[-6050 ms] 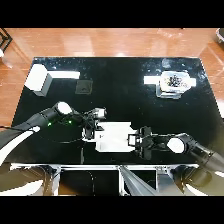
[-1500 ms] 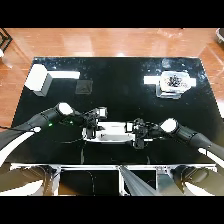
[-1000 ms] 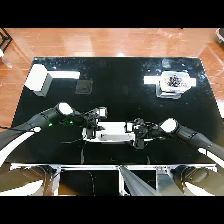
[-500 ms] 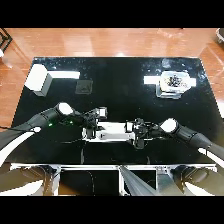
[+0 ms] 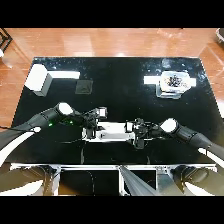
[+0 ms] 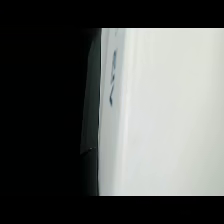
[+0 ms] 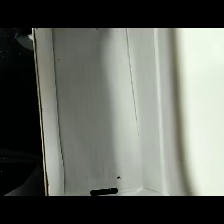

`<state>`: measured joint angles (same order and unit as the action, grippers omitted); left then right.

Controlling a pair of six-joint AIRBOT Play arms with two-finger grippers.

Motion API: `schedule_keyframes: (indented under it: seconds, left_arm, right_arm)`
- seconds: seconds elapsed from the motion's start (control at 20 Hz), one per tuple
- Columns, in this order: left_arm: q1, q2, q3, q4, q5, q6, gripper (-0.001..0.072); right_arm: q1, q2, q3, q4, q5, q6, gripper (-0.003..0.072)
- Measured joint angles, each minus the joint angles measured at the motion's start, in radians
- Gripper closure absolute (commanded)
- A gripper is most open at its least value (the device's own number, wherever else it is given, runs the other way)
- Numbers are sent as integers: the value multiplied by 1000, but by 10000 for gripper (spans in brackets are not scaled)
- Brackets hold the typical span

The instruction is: Fold the box and place the chain.

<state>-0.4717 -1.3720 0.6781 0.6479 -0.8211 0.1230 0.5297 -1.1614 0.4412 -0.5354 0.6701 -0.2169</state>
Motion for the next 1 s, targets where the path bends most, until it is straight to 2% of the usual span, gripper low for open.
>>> schedule_keyframes:
  seconds: [0.15, 0.25, 0.35, 0.5, 0.75, 0.9, 0.95, 1.0]
  left_arm:
    - [0, 0, 0, 0, 0, 0, 684]
    - [0, 0, 0, 2, 1, -1, 475]
    - [2, 2, 0, 16, 15, -6, 354]
    - [2, 15, 0, 16, 3, -3, 96]
    - [31, 96, 0, 37, 3, -68, 85]
    - [80, 171, 0, 97, -15, -189, 100]
    - [104, 200, 0, 120, -44, -247, 128]
    - [130, 228, 0, 136, -74, -301, 240]
  right_arm:
    - [0, 0, 0, 0, 0, 0, 329]
    - [0, 0, 0, 0, -1, 0, 330]
    - [0, 0, 0, 0, -4, 2, 330]
    - [0, 0, 0, 0, -2, 1, 329]
    - [0, 0, 0, 0, -1, 0, 329]
    - [0, 0, 0, 0, -2, 0, 329]
    - [0, 0, 0, 0, -2, 0, 329]
    - [0, 0, 0, 0, 0, 0, 329]
